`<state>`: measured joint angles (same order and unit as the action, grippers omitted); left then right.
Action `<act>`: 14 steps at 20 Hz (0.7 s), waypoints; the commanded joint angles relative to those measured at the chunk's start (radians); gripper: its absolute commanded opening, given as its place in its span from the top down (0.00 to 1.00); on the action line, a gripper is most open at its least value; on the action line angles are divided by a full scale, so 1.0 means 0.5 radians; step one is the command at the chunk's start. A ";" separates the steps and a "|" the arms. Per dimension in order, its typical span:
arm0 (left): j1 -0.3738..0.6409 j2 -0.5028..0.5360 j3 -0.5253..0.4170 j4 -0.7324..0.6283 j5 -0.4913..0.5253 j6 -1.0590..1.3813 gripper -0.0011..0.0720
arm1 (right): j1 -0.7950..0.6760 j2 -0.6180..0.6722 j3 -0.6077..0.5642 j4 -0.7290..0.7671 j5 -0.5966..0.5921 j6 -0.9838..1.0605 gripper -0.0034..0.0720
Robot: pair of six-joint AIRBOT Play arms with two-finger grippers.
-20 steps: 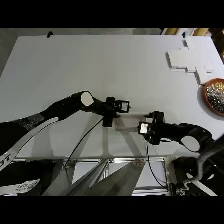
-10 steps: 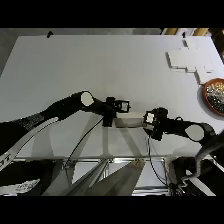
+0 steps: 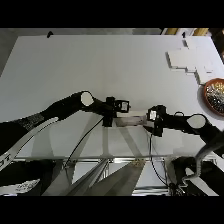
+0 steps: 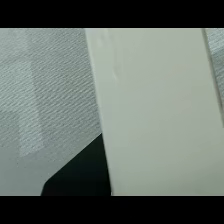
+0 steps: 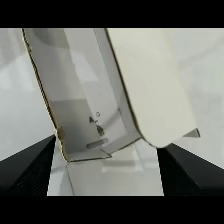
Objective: Fold the box and place the chain.
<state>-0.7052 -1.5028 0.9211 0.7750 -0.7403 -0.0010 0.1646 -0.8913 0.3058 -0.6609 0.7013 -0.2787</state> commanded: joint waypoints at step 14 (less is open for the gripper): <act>-0.002 -0.001 -0.001 0.001 -0.002 0.001 0.97 | -0.117 -0.415 0.014 0.233 0.294 -0.404 0.09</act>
<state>-0.7055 -1.5028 0.9207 0.7753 -0.7433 0.0002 0.1062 -1.0798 0.3122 -0.5461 0.8364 -0.4721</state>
